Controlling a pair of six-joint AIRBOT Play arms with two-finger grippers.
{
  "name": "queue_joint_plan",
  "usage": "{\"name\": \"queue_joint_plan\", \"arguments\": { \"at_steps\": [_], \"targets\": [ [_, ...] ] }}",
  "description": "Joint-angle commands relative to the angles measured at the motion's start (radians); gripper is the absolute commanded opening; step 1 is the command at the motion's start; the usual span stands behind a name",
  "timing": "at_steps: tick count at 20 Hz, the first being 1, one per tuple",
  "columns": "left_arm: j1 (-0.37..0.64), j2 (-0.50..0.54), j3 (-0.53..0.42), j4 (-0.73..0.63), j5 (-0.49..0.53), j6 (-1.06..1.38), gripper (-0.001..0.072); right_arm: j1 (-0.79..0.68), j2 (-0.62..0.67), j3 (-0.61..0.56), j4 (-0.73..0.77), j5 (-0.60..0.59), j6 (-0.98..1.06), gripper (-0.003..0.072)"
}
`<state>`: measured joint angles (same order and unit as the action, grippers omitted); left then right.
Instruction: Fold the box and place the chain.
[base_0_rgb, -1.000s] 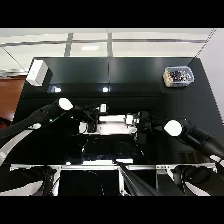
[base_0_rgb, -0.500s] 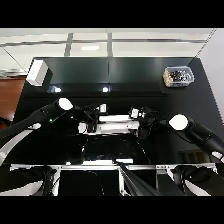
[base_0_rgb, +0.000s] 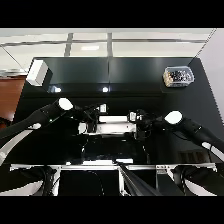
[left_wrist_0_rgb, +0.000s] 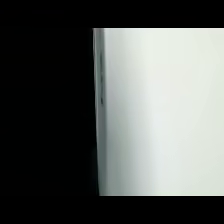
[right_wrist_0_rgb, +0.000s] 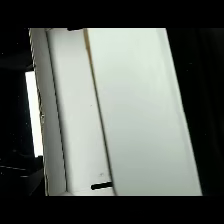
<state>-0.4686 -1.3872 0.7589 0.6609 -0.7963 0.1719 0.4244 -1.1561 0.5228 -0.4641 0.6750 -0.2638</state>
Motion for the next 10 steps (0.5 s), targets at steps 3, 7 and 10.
{"name": "queue_joint_plan", "arguments": {
  "at_steps": [3,7,10],
  "targets": [
    [0.000,-0.005,0.000,0.001,0.002,0.000,0.0026,-0.010,-0.069,0.001,0.024,0.020,-0.092,0.0714],
    [-0.001,-0.014,0.000,0.001,0.002,0.000,0.0026,-0.032,-0.083,0.001,0.025,0.021,-0.092,0.0714],
    [0.000,-0.015,0.000,0.005,0.006,0.000,0.0025,-0.032,-0.083,0.001,0.025,0.021,-0.092,0.0714]
  ]
}}
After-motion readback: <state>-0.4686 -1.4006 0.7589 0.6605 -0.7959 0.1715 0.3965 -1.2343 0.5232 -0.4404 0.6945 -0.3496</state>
